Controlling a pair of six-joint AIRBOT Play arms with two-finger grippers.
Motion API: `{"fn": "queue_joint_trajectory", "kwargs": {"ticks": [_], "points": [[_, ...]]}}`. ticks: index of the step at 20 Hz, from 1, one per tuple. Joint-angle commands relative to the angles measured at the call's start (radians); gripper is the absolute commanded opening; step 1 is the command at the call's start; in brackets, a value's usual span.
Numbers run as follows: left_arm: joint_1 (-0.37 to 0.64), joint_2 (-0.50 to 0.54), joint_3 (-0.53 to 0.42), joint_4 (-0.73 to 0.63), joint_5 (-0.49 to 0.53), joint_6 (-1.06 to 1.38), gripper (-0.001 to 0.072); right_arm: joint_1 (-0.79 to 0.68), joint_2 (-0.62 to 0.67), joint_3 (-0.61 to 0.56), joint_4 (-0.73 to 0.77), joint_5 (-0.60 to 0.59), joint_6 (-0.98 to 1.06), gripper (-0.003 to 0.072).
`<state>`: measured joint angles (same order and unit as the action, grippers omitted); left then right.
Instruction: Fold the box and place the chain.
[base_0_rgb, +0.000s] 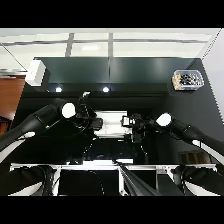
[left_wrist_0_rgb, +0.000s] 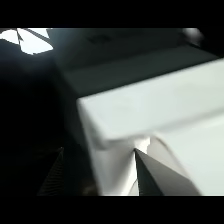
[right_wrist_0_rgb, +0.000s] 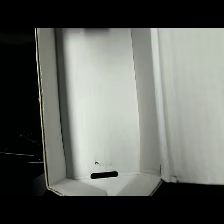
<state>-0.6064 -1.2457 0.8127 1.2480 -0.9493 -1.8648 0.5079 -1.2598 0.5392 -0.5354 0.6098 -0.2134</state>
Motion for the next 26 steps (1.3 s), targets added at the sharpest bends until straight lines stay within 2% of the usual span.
{"fn": "queue_joint_trajectory", "kwargs": {"ticks": [1, 4, 6, 11, 13, 14, 16, 17, 18, 19, 20, 21, 23, 24, 25, 26], "points": [[-0.030, -0.009, 0.025, 0.069, -0.025, -0.055, 0.0499, 0.001, 0.000, -0.001, 0.000, 0.000, 0.000, 0.0461], [-0.082, -0.056, 0.076, 0.173, -0.080, -0.140, 0.0499, 0.001, 0.000, -0.001, 0.000, 0.000, 0.000, 0.0461], [-0.107, -0.097, 0.106, 0.190, -0.114, -0.188, 0.0499, 0.001, 0.000, -0.001, 0.000, 0.000, 0.000, 0.0461], [-0.156, -0.147, 0.113, 0.221, -0.086, -0.281, 0.0498, 0.001, 0.000, -0.001, 0.000, 0.000, 0.000, 0.0461], [-0.156, -0.166, 0.121, 0.221, -0.101, -0.288, 0.0471, 0.001, 0.000, -0.001, 0.000, 0.000, 0.000, 0.0461], [-0.156, -0.174, 0.130, 0.220, -0.108, -0.291, 0.0442, 0.001, 0.000, -0.001, 0.000, 0.000, 0.000, 0.0461], [-0.160, -0.180, 0.153, 0.210, -0.103, -0.292, 0.0329, 0.001, 0.000, -0.001, 0.000, 0.000, 0.000, 0.0461], [-0.163, -0.182, 0.163, 0.212, -0.102, -0.297, 0.0259, 0.001, 0.000, -0.001, 0.000, 0.000, 0.000, 0.0461], [-0.163, -0.182, 0.171, 0.214, -0.103, -0.298, 0.0145, 0.001, 0.000, -0.001, 0.000, 0.000, 0.000, 0.0461], [-0.163, -0.183, 0.175, 0.213, -0.105, -0.299, 0.0140, 0.001, 0.000, -0.001, 0.000, 0.000, 0.000, 0.0461], [-0.163, -0.183, 0.177, 0.213, -0.106, -0.304, 0.0060, 0.001, 0.000, -0.001, 0.000, 0.000, 0.000, 0.0461], [-0.163, -0.183, 0.177, 0.214, -0.106, -0.306, 0.0026, 0.001, 0.000, -0.001, 0.000, 0.000, 0.000, 0.0461], [-0.163, -0.183, 0.180, 0.214, -0.107, -0.309, 0.0028, 0.001, 0.000, -0.001, 0.000, 0.000, 0.000, 0.0461], [-0.163, -0.183, 0.183, 0.211, -0.106, -0.309, 0.0122, 0.001, 0.000, -0.001, 0.000, 0.000, 0.000, 0.0461], [-0.163, -0.183, 0.186, 0.210, -0.107, -0.318, 0.0333, 0.001, 0.000, -0.001, 0.000, 0.000, 0.000, 0.0461], [-0.163, -0.183, 0.187, 0.210, -0.107, -0.325, 0.0433, 0.001, 0.000, -0.001, 0.000, 0.000, 0.000, 0.0461]]}}
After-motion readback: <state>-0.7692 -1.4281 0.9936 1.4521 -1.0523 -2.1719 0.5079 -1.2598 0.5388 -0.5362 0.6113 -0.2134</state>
